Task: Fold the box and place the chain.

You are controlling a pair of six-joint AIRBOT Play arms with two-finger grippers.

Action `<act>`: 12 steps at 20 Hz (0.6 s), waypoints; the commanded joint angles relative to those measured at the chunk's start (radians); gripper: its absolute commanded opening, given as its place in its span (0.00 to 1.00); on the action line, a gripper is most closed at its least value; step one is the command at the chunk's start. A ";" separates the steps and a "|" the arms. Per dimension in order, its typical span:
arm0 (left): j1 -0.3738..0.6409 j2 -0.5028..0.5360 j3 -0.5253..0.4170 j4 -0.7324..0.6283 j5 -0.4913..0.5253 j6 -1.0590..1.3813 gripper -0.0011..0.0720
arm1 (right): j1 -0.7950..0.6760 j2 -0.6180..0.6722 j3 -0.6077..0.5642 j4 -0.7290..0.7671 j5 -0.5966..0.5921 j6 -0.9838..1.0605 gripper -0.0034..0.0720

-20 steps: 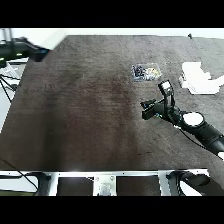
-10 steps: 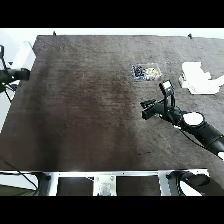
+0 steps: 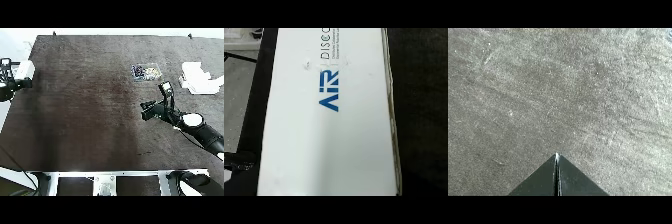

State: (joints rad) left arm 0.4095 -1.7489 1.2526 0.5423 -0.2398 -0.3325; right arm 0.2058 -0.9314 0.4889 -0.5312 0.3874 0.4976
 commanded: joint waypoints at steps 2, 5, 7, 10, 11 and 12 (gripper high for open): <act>0.000 -0.053 0.071 0.000 -0.029 0.029 0.04 | 0.001 -0.001 -0.008 0.000 -0.003 0.000 0.06; 0.000 -0.106 0.138 -0.005 -0.097 0.052 0.04 | 0.001 -0.001 -0.008 0.000 -0.003 0.000 0.06; 0.000 -0.113 0.138 -0.021 -0.072 0.055 0.04 | 0.001 -0.001 -0.008 0.000 -0.003 0.000 0.06; 0.000 -0.113 0.138 -0.020 -0.060 0.061 0.05 | 0.000 -0.001 -0.008 0.000 -0.003 0.000 0.06; 0.000 -0.114 0.138 -0.020 -0.060 0.061 0.05 | 0.001 -0.001 -0.008 0.001 -0.003 0.000 0.06; 0.000 -0.114 0.138 -0.020 -0.060 0.061 0.05 | 0.001 -0.001 -0.008 0.001 -0.003 0.000 0.06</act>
State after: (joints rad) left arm 0.4084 -1.8584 1.3846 0.5259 -0.3035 -0.2760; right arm 0.2058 -0.9314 0.4812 -0.5308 0.3843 0.4976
